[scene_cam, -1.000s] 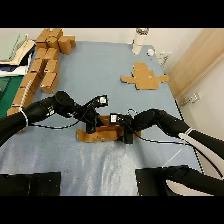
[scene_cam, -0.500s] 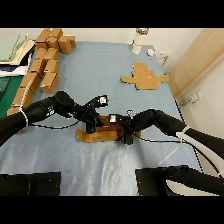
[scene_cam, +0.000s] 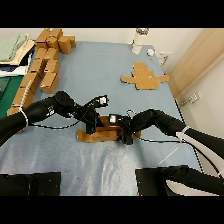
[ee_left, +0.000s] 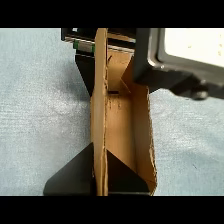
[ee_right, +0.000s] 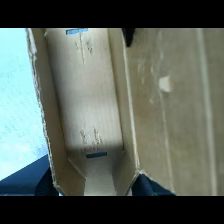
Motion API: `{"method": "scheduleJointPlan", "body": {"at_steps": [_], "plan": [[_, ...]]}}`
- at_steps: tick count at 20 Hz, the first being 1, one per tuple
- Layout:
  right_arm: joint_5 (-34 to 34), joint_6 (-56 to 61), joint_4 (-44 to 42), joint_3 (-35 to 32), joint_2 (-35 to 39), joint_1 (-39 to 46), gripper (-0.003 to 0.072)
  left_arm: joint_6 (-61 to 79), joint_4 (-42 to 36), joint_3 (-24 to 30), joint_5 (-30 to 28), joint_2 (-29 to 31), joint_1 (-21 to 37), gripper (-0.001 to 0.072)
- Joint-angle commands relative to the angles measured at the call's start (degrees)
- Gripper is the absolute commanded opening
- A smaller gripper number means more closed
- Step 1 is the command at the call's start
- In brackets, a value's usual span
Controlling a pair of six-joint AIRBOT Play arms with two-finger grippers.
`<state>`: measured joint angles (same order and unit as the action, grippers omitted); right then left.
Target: Fold the box.
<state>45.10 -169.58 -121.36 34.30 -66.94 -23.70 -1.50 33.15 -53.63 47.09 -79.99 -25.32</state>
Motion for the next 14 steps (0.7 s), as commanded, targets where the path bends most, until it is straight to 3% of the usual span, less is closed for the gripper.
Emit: {"method": "scheduleJointPlan", "body": {"at_steps": [1,14], "plan": [[-0.22,0.02,0.07,0.02,-0.04,0.02,0.0464,0.0,0.0,0.0,-0.09,-0.02,-0.02,0.0014],[0.0,0.04,0.52,0.02,-0.02,0.02,0.0464,-0.02,-0.15,0.0,0.13,-0.02,-0.04,0.0015]]}}
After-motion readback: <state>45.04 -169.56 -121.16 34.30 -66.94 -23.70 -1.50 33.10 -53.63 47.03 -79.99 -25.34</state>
